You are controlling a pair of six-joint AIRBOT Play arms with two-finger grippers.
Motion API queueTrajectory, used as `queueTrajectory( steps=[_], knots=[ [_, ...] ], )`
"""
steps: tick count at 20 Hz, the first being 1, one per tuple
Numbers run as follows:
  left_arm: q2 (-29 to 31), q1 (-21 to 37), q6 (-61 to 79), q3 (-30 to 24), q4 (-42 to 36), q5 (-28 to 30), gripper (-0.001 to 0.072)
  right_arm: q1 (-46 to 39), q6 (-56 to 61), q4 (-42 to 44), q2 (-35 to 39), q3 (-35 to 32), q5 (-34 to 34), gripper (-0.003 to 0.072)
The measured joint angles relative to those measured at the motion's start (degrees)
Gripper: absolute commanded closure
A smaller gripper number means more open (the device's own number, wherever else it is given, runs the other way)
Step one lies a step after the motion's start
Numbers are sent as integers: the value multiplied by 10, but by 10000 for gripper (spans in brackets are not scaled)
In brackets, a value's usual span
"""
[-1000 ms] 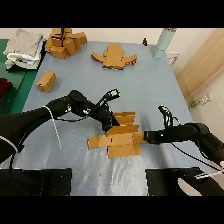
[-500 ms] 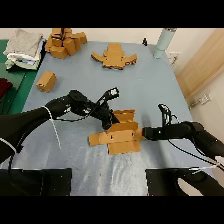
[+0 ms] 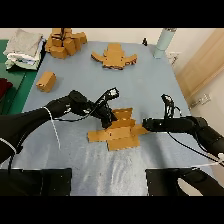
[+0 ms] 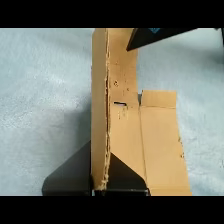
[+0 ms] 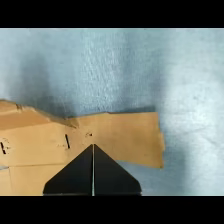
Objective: Fold the box.
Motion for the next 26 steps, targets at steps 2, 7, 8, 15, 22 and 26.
queueTrajectory(
  steps=[2,7,8,15,22,26],
  knots=[
    [3,-10,11,-7,0,2,704,0,0,0,0,1,8,681],
    [12,-30,48,-16,-21,21,704,0,0,0,0,2,18,681],
    [13,-31,53,-17,-26,20,704,0,0,-1,0,3,18,681],
    [18,-33,72,-29,-39,-5,702,0,0,-2,0,3,20,681],
    [18,-33,80,-50,-39,-12,699,0,0,-2,0,2,27,681],
    [18,-33,80,-54,-39,-18,698,0,0,-2,0,2,28,681]
  ],
)
